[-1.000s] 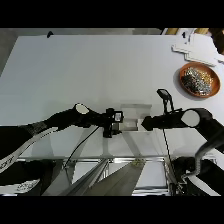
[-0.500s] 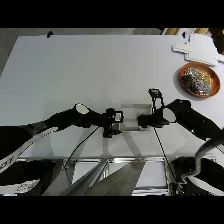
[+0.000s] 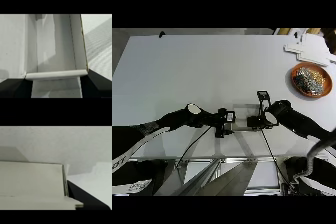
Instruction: Fold the box and place the chain.
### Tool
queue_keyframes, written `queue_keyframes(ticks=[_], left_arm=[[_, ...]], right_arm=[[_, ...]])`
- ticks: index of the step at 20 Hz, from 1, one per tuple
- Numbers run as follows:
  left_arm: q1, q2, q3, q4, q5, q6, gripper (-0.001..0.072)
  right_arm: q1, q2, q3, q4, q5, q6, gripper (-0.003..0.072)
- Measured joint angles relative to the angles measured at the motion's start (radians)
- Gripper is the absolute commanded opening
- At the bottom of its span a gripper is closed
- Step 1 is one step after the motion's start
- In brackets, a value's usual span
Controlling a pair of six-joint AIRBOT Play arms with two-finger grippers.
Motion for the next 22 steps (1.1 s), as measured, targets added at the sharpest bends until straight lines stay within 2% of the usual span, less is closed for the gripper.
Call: queue_keyframes(ticks=[2,6,9,10,12,14,16,22], left_arm=[[0.000,0.000,0.000,0.000,0.001,0.000,0.0274],[0.000,0.000,0.000,0.001,0.002,-0.001,0.0274],[0.000,0.000,0.000,0.001,0.001,-0.003,0.0274],[0.000,0.000,0.000,0.001,0.001,-0.002,0.0274],[0.000,0.000,0.000,0.001,0.000,0.001,0.0274],[0.000,0.000,0.000,0.001,-0.001,0.002,0.0274],[0.000,0.000,0.000,0.000,0.000,0.002,0.0274],[0.000,0.000,0.000,0.000,0.000,0.001,0.0274]], right_arm=[[0.006,-0.005,0.000,-0.004,-0.006,0.006,0.0280],[0.011,-0.009,0.000,-0.016,-0.005,0.011,0.0034],[0.011,-0.009,0.000,-0.015,0.002,0.015,0.0018],[0.012,-0.009,0.000,-0.014,0.003,0.014,0.0026],[0.012,-0.010,0.000,-0.009,0.005,0.006,0.0245],[0.013,-0.008,0.000,-0.002,0.005,-0.001,0.0258],[0.012,0.005,0.000,-0.005,0.008,-0.019,0.0349],[0.012,0.157,0.004,-0.062,0.104,-0.168,0.0349]])
